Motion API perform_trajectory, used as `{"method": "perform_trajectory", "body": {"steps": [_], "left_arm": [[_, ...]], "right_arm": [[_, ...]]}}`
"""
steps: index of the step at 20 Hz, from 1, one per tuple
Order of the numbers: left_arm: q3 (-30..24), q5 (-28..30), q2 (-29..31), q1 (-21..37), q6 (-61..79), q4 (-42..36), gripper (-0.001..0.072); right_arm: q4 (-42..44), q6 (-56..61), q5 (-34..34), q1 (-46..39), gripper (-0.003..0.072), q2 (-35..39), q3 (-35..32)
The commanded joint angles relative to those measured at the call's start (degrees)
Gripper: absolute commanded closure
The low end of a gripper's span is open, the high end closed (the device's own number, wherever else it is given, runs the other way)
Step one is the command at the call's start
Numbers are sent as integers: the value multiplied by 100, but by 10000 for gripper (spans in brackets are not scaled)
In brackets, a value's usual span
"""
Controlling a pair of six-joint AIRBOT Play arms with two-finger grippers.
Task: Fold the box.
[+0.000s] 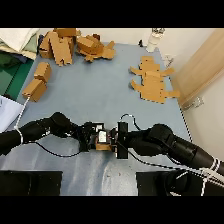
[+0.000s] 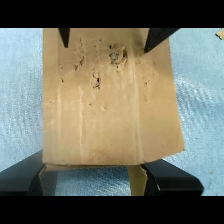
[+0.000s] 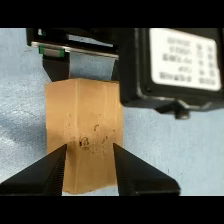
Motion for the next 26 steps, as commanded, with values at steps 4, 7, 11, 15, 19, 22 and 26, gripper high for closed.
{"method": "perform_trajectory", "body": {"steps": [4, 7, 11, 15, 19, 22, 26], "left_arm": [[-2, 0, -2, 4, 2, 0, 388], [-2, 2, -2, 4, 2, 0, 388], [-2, 0, -2, 4, 2, 0, 388], [-2, 0, -2, 4, 2, 0, 388], [-2, -2, -2, 4, 2, 0, 388], [-2, -2, -2, 4, 2, 0, 388], [-2, -4, -2, 4, 2, 0, 388]], "right_arm": [[-35, 13, -81, 9, 220, -42, -2], [-22, 15, -105, 7, 220, -162, -2], [28, 15, -87, 9, 221, -221, -2], [-494, 612, 42, 9, 241, -227, -2], [-1172, 881, 39, 9, 332, -227, -2], [-1233, 966, 26, 9, 342, -223, -2], [-1126, 966, -291, 216, 340, -103, 76]]}}
